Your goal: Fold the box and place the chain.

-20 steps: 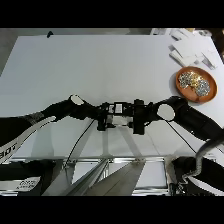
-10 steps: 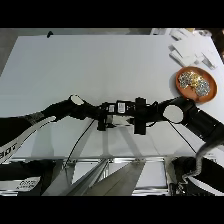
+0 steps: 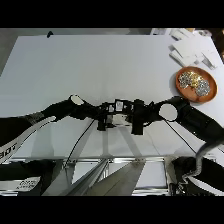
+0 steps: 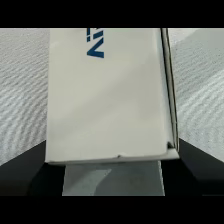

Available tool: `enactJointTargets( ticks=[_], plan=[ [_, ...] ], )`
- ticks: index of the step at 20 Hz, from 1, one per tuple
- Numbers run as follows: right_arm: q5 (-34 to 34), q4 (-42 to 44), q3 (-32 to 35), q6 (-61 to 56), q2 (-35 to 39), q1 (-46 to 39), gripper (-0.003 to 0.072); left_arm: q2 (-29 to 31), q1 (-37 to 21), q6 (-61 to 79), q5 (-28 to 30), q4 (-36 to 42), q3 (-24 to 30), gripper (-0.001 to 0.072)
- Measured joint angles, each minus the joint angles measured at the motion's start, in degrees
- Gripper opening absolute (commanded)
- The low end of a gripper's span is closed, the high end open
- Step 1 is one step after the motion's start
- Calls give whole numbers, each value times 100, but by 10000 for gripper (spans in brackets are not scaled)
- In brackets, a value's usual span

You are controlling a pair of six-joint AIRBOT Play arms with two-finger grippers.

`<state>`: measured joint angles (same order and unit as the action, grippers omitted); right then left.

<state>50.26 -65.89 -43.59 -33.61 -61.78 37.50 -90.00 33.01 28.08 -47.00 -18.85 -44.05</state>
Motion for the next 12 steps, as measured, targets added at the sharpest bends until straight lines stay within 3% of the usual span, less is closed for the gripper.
enactJointTargets(
  ticks=[12],
  plan=[
    [31, 87, 251, -63, -302, 0, 16, 2, 0, 0, 2, -2, 0, 311]
  ],
)
